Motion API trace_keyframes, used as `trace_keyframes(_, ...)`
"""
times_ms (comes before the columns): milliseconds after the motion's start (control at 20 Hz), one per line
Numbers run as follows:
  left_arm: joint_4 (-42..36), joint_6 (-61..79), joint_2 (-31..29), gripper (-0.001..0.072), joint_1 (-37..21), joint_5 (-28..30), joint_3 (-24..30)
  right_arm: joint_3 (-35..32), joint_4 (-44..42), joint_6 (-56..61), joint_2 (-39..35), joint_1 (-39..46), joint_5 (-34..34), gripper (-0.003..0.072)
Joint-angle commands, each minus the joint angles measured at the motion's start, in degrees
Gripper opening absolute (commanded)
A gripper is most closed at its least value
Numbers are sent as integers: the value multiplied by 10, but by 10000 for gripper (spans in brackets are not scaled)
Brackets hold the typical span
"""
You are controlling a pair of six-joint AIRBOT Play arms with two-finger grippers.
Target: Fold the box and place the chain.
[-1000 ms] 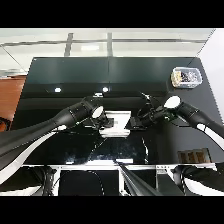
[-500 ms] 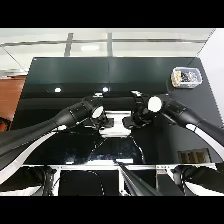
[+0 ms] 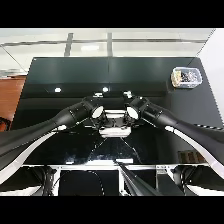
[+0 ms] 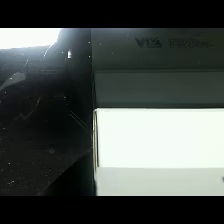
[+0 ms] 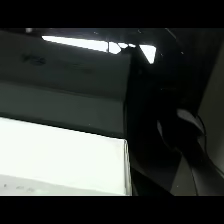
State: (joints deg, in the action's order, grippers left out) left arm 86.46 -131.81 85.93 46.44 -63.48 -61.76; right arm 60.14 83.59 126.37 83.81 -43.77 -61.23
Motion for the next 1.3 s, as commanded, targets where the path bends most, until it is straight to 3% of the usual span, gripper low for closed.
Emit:
trace_keyframes(0,0,0,0,31,0,-1,0,6,20,42,14,-9,-9,266)
trace_keyframes(50,0,0,0,31,0,0,0,6,19,42,14,-9,-9,225)
trace_keyframes(250,0,0,0,31,0,1,0,6,20,42,14,-9,-9,223)
trace_keyframes(300,0,0,0,31,0,0,0,6,20,42,14,-9,-9,108)
trace_keyframes(400,0,0,0,31,0,0,0,6,20,46,14,-9,-5,17)
trace_keyframes(550,0,0,0,31,0,0,0,6,19,48,14,-7,-4,19)
trace_keyframes(600,0,0,0,31,0,0,0,6,19,48,14,-5,-6,64)
trace_keyframes(650,0,0,0,31,0,0,0,6,17,48,14,-3,-10,218)
trace_keyframes(700,0,0,0,31,0,0,0,6,14,48,14,-2,-16,253)
trace_keyframes(1150,0,0,0,31,0,0,0,4,14,47,22,1,-31,234)
trace_keyframes(1200,0,0,0,31,0,0,0,4,11,47,22,1,-31,174)
trace_keyframes(1250,0,0,0,31,0,0,0,4,8,47,22,1,-28,63)
